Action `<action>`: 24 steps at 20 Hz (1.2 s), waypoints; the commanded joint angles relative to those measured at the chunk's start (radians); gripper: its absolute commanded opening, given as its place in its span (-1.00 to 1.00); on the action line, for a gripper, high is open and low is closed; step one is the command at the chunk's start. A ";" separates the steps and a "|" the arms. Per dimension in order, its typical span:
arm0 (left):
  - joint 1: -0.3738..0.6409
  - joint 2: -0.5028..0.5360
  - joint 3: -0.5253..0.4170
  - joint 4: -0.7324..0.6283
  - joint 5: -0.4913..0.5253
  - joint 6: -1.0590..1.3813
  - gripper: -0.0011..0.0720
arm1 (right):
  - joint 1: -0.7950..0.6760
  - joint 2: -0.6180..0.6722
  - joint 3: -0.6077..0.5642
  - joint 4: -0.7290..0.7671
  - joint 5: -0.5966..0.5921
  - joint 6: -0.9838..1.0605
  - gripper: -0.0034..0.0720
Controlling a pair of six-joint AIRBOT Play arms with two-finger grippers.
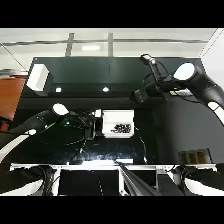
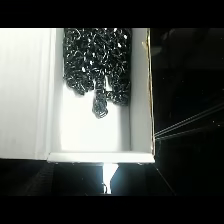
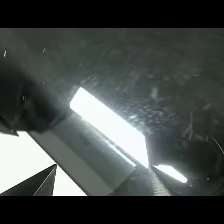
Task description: Fold the box and place the chain.
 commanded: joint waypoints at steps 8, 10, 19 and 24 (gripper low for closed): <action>-0.008 -0.001 0.000 0.013 0.042 -0.031 0.36 | 0.037 -0.032 0.017 -0.047 0.154 -0.205 0.85; -0.008 -0.001 0.000 0.013 0.042 -0.031 0.36 | 0.043 -0.032 0.017 -0.042 0.154 -0.234 0.85; -0.008 -0.001 0.000 0.012 0.042 -0.031 0.36 | 0.072 0.006 0.017 -0.003 0.225 -0.270 0.85; -0.008 -0.001 0.000 0.011 0.042 -0.031 0.36 | 0.144 0.006 0.016 -0.057 0.215 -0.288 0.85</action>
